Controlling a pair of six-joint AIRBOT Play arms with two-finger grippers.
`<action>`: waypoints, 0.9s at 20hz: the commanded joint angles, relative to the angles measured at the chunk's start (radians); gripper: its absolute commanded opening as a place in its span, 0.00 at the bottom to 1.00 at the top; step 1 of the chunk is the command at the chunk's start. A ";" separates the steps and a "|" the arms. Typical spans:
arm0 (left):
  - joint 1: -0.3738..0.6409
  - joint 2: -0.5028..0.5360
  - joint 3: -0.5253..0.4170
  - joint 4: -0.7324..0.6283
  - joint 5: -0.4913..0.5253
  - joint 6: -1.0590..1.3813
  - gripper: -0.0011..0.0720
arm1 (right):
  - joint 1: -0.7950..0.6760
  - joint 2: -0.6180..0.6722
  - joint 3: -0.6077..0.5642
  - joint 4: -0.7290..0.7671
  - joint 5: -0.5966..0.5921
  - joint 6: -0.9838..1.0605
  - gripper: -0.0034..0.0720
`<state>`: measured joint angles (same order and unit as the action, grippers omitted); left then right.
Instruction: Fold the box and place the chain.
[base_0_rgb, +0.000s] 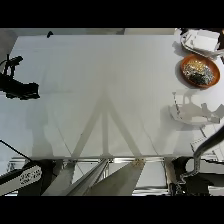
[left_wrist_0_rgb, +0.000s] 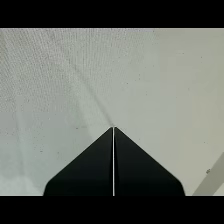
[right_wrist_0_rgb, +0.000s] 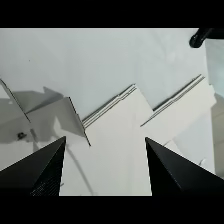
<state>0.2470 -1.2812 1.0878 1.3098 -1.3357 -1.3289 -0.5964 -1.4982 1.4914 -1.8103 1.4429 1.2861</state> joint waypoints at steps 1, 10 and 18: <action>0.001 0.000 0.000 0.000 0.000 0.000 0.03 | -0.106 -0.030 0.003 0.132 -0.008 -0.179 0.73; 0.001 0.000 0.000 0.000 0.000 0.000 0.03 | -0.059 -0.222 0.002 0.114 0.110 -0.330 0.71; 0.001 0.000 0.000 0.000 0.000 0.000 0.03 | -0.061 -0.245 -0.011 0.087 0.144 -0.243 0.46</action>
<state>0.2470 -1.2812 1.0878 1.3098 -1.3357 -1.3285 -0.6586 -1.7351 1.4891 -1.7145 1.5749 1.0077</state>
